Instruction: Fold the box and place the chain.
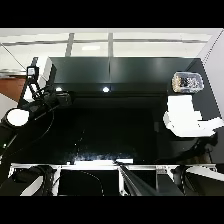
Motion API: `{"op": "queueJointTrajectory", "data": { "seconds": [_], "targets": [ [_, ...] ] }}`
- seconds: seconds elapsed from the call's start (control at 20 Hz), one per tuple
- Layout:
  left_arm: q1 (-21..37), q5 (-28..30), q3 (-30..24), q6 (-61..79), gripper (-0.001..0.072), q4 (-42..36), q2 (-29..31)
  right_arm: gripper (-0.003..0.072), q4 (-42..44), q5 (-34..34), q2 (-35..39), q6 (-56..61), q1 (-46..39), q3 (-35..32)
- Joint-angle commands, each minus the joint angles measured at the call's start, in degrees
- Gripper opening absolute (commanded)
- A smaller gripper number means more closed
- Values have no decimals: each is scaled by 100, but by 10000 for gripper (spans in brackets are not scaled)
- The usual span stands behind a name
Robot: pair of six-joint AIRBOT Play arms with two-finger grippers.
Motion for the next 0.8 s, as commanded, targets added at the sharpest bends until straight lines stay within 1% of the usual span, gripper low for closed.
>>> {"op": "queueJointTrajectory", "data": {
  "seconds": [0.0,0.05,0.15,0.2,0.3,0.4,0.45,0.5,0.55,0.6,0.65,0.75],
  "targets": [
    [-4,52,4,-4,689,22,-4,705,658,2446,-1445,-256,9,1036],
    [-4,20,4,-4,688,22,-4,706,479,2632,-1742,-66,70,1233],
    [-7,20,4,-4,689,22,-4,706,-9,2544,-2046,109,243,1427],
    [-4,31,4,-4,689,22,-4,705,-103,2514,-2140,79,334,1488],
    [-4,94,4,-4,683,24,-4,705,-96,2531,-2323,-52,525,1650],
    [-4,133,4,-4,683,22,-4,703,-76,2699,-2441,-103,695,1777],
    [-4,133,4,-4,683,22,-4,597,-76,2745,-2448,-144,754,1784],
    [-4,136,4,-4,683,22,-4,419,-79,2802,-2448,-160,791,1784],
    [-4,140,4,-4,683,22,-4,265,-66,2916,-2446,-216,798,1784],
    [-4,140,4,-4,683,22,-4,151,-33,3062,-2446,-306,796,1784],
    [-4,140,4,-4,683,22,-7,118,-22,3230,-2446,-343,787,1784],
    [-4,138,4,-7,683,20,-9,101,-22,3381,-2393,-339,791,1777]
  ]
}}
